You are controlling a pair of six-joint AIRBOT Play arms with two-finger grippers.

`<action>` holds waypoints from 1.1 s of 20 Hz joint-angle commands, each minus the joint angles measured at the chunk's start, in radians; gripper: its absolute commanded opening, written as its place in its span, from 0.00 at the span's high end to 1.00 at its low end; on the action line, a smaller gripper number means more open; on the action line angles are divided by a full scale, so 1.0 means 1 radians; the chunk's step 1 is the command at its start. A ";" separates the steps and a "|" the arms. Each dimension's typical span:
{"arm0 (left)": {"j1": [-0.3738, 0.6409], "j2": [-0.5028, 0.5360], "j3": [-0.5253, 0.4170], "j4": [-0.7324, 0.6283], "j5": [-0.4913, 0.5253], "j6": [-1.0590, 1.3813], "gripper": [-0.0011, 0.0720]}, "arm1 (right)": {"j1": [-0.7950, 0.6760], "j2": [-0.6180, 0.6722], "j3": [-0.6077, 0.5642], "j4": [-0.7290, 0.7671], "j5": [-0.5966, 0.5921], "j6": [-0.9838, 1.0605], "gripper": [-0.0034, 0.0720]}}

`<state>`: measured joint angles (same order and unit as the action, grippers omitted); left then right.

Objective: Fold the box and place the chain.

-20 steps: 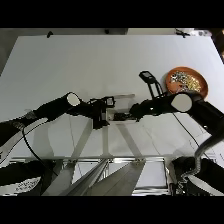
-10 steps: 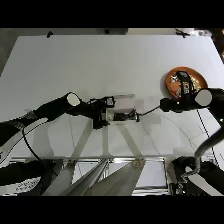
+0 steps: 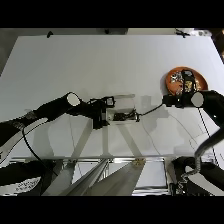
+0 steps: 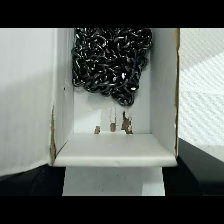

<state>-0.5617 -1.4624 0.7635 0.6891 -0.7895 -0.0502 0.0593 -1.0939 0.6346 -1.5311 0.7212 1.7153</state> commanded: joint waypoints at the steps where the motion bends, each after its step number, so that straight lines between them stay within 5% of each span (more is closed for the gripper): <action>1: -0.001 0.000 0.000 0.000 0.000 0.000 0.45 | -0.001 -0.016 0.000 -0.032 -0.013 -0.032 0.49; 22: -0.001 0.000 0.000 0.000 0.000 0.000 0.45 | 0.066 -0.133 0.000 -0.034 0.013 -0.049 0.49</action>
<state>-0.5617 -1.4624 0.7635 0.6891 -0.7895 -0.0505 0.1246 -1.2137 0.6350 -1.5642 0.7219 1.6665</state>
